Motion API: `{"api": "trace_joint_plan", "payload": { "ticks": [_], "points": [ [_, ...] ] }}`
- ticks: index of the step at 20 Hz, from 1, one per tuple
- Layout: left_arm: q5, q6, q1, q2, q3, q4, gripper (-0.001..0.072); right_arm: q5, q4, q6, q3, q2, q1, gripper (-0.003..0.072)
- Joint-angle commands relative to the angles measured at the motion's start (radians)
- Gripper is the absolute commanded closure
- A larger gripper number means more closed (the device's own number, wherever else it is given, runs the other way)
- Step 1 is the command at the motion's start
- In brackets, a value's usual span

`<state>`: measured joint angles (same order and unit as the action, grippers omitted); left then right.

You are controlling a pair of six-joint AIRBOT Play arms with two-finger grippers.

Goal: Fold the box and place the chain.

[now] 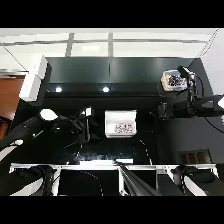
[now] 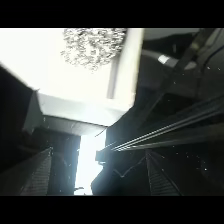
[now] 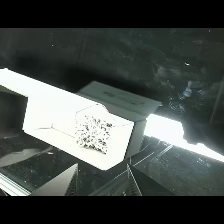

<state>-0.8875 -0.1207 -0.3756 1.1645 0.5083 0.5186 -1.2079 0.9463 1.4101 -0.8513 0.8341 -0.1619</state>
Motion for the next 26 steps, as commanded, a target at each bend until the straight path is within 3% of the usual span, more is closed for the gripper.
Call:
{"api": "trace_joint_plan", "payload": {
  "ticks": [1,5,13,26],
  "points": [
    [0.075,-0.06,-0.044,0.011,0.0,-0.014,0.0,0.004,0.0,-0.001,0.0,0.0,0.0,0.0309],
    [0.105,-0.059,-0.053,0.061,0.031,-0.029,0.0,0.0,0.001,-0.001,0.0,0.0,0.0,0.031],
    [-0.037,-0.087,-0.068,0.209,0.163,-0.002,0.0,0.0,0.001,-0.001,0.0,0.0,0.0,0.0309],
    [0.017,-0.066,-0.092,0.213,0.168,-0.006,0.0,0.002,0.001,-0.001,0.0,0.0,0.0,0.0309]
  ]
}}
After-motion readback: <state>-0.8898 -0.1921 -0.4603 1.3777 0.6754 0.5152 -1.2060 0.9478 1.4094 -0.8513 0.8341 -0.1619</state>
